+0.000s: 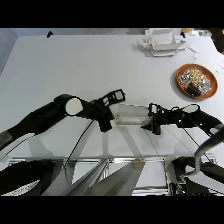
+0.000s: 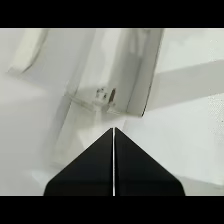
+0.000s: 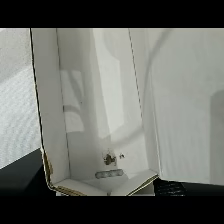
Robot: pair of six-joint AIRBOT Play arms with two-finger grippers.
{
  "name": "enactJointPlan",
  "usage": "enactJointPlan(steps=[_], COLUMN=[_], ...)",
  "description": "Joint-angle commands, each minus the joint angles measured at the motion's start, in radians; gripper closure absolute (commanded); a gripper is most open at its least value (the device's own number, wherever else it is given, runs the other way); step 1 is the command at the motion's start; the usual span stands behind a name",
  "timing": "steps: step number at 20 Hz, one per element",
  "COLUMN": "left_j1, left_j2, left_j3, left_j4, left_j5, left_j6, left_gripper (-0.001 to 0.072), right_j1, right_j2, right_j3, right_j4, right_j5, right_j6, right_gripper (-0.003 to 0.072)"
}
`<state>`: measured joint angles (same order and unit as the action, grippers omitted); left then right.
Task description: Fold the box and place the chain.
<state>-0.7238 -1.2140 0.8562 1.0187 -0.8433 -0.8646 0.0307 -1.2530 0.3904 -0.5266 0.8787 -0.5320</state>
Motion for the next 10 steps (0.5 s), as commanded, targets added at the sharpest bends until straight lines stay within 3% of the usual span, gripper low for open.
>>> enactJointPlan(steps=[1, 6, 10], left_j1=[0.096, 0.197, 0.191], left_j2=[0.056, -0.032, -0.180], left_j3=[0.000, -0.001, -0.001], left_j4=[0.108, 0.105, 0.031], left_j5=[-0.098, -0.103, -0.104], left_j6=[-0.440, -0.729, -0.765], left_gripper=[0.0708, 0.0708, 0.0703], right_j1=[0.000, 0.000, 0.000], right_j2=[0.000, 0.000, 0.000], right_j3=[0.000, 0.000, 0.000], right_j4=[0.000, 0.000, 0.000], right_j5=[0.000, 0.000, 0.000], right_j6=[0.000, 0.000, 0.000], right_gripper=[0.0275, 0.0275, 0.0275])
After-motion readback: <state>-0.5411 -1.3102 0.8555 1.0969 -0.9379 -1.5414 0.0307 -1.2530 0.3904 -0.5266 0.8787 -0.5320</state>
